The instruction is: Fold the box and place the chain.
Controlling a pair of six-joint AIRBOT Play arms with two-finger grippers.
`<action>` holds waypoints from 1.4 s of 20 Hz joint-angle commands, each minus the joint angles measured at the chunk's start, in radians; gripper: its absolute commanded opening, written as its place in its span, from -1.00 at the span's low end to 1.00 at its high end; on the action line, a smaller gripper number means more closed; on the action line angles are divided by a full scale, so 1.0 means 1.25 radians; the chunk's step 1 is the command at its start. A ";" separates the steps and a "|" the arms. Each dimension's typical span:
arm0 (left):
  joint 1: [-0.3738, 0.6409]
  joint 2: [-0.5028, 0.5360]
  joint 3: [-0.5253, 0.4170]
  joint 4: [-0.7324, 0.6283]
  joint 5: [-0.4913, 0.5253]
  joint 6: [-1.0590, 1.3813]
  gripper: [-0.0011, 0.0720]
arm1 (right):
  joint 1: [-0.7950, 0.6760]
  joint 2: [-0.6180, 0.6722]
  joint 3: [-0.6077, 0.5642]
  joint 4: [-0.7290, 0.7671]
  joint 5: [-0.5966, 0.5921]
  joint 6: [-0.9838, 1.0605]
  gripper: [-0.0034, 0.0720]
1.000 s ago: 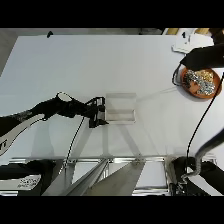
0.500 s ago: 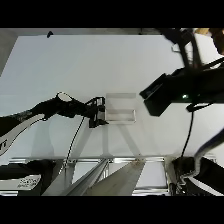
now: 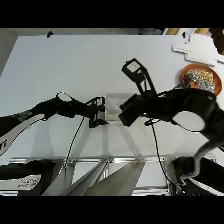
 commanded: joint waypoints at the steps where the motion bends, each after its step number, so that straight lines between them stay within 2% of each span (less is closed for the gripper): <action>1: 0.000 0.000 0.001 0.000 0.000 0.000 -0.56 | 0.004 -0.078 -0.045 0.008 -0.112 0.002 -0.87; 9: 0.000 0.000 0.001 0.000 0.000 0.000 -0.56 | 0.004 -0.190 -0.046 0.015 -0.090 0.002 -0.84; 11: 0.000 0.000 0.001 0.000 0.000 0.000 -0.56 | 0.004 -0.203 -0.049 0.015 -0.081 0.002 -0.60; 13: 0.000 0.000 0.001 0.000 0.000 0.000 -0.56 | 0.004 -0.200 -0.049 0.015 -0.069 0.002 -0.57; 14: 0.000 0.000 0.001 0.000 0.000 0.000 -0.56 | 0.002 -0.189 -0.047 0.013 -0.049 0.002 -0.47; 16: 0.000 0.000 0.001 0.000 0.000 0.000 -0.56 | -0.028 -0.154 -0.023 0.010 0.040 -0.002 -0.37; 18: 0.000 0.000 0.001 0.000 0.000 0.000 -0.56 | -0.097 -0.111 0.001 0.009 0.105 -0.004 -0.14; 21: 0.000 0.000 0.001 0.000 0.000 0.000 -0.56 | -0.220 -0.041 0.003 -0.014 0.185 -0.019 -0.17; 23: 0.000 0.000 0.001 0.000 0.000 0.000 -0.56 | -0.298 -0.036 0.001 -0.051 0.233 -0.017 -0.31; 26: 0.000 0.000 0.001 0.000 0.000 0.000 -0.56 | -0.384 -0.071 -0.027 -0.094 0.210 0.005 -0.34; 27: 0.000 0.000 0.001 0.000 0.000 0.000 -0.56 | -0.399 -0.092 -0.036 -0.106 0.199 0.010 -0.46; 28: 0.000 0.000 0.001 0.000 0.000 0.000 -0.56 | -0.411 -0.119 -0.040 -0.113 0.188 0.012 -0.46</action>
